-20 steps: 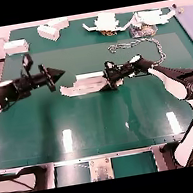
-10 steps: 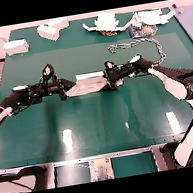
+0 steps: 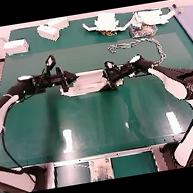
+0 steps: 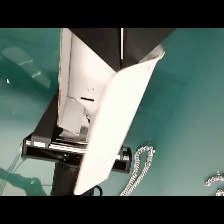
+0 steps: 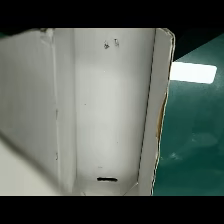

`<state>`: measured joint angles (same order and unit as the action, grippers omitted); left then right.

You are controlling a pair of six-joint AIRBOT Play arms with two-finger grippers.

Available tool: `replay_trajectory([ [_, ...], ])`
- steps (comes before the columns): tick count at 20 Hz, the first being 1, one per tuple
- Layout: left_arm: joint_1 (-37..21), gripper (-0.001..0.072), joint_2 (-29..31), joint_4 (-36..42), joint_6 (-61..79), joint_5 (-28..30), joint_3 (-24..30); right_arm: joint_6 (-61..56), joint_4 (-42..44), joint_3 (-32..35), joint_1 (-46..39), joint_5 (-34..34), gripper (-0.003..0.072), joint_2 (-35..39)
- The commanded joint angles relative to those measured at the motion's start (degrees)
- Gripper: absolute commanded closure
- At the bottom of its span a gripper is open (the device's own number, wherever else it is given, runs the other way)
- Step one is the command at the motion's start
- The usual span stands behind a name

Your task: Fold the box and place the chain.

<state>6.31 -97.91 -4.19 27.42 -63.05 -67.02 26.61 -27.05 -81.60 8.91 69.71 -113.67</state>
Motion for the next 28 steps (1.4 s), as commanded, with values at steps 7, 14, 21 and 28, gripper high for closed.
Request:
replay_trajectory([
  [7, 2.9, 0.0692, -4.1, -0.6, -0.3, 10.2, -5.2, 0.0, 0.0, 0.0, 0.0, 0.0, 0.0106, 0.0],
  [14, 2.9, 0.0692, -5.3, -2.9, 0.1, 14.2, -5.2, 0.0, 0.0, 0.0, 0.0, 0.0, 0.0106, 0.0],
  [21, 2.9, 0.0691, -7.5, -3.1, 1.6, 13.7, -5.3, 0.0, 0.0, 0.0, 0.0, 0.0, 0.0106, 0.0],
  [28, 2.9, 0.0692, -7.4, -3.2, 2.4, 10.7, -8.8, 0.0, 0.0, 0.0, 0.0, 0.0, 0.0106, 0.0],
])
